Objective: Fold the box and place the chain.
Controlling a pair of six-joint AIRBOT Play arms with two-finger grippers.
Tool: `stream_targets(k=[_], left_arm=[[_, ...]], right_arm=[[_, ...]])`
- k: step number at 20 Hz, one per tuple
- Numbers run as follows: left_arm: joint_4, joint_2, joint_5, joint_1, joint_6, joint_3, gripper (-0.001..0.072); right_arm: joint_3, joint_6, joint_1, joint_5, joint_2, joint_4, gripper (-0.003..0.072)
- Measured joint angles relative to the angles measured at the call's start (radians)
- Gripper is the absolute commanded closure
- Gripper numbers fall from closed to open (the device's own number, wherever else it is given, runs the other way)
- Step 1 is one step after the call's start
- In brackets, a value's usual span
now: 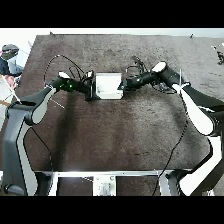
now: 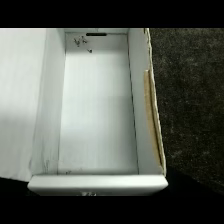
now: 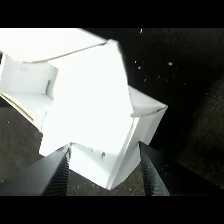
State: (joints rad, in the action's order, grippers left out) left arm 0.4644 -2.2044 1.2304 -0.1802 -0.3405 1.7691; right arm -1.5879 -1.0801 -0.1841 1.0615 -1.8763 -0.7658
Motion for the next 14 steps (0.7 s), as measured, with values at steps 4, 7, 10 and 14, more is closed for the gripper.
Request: stream_targets(k=[4, 7, 10, 14], left_arm=[[0.000, 0.000, 0.000, 0.000, 0.000, 0.000, 0.0300], [-0.001, 0.000, 0.000, 0.000, 0.000, 0.000, 0.0300], [-0.001, 0.000, 0.000, 0.000, 0.000, 0.000, 0.0300], [-0.002, 0.000, 0.000, 0.000, 0.000, 0.000, 0.0300]], right_arm=[[-0.004, -0.043, -0.036, -0.034, 0.000, -0.070, 0.0218], [-0.005, -0.089, -0.063, -0.071, 0.000, -0.143, 0.0218], [-0.006, -0.134, -0.080, -0.094, 0.000, -0.201, 0.0220], [-0.082, -0.252, -0.105, -0.063, -0.033, -0.335, 0.0229]])
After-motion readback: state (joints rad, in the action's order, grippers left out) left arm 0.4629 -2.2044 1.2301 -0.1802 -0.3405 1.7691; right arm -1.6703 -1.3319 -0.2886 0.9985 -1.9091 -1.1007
